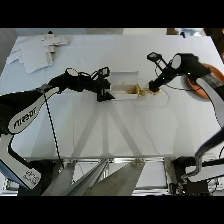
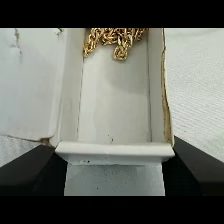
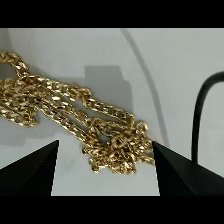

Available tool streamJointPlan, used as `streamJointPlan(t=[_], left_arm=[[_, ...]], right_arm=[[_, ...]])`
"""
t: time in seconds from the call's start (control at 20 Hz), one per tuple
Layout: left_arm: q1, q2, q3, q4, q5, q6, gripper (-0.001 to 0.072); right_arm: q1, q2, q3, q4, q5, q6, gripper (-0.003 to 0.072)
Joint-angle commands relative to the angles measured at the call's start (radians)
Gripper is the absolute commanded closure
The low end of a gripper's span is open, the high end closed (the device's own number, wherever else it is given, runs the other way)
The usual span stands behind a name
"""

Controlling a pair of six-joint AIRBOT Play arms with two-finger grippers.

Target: Fold the box and place the chain.

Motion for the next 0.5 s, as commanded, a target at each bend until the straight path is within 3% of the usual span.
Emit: streamJointPlan(t=[0.0, 0.2, 0.35, 0.45], left_arm=[[0.0, 0.0, 0.0, 0.0, 0.0, 0.0, 0.0432], [0.0, 0.0, 0.0, 0.0, 0.0, 0.0, 0.0432], [0.0, 0.0, 0.0, 0.0, 0.0, 0.0, 0.0432], [0.0, 0.0, 0.0, 0.0, 0.0, 0.0, 0.0432]], right_arm=[[-0.003, -0.065, 0.0, 0.077, -0.014, 0.003, 0.0037], [-0.003, -0.086, 0.0, 0.06, 0.035, 0.003, 0.0133], [0.0, -0.085, 0.0, 0.063, 0.041, 0.003, 0.0635], [0.012, -0.076, 0.0, 0.061, 0.053, 0.001, 0.0675]])
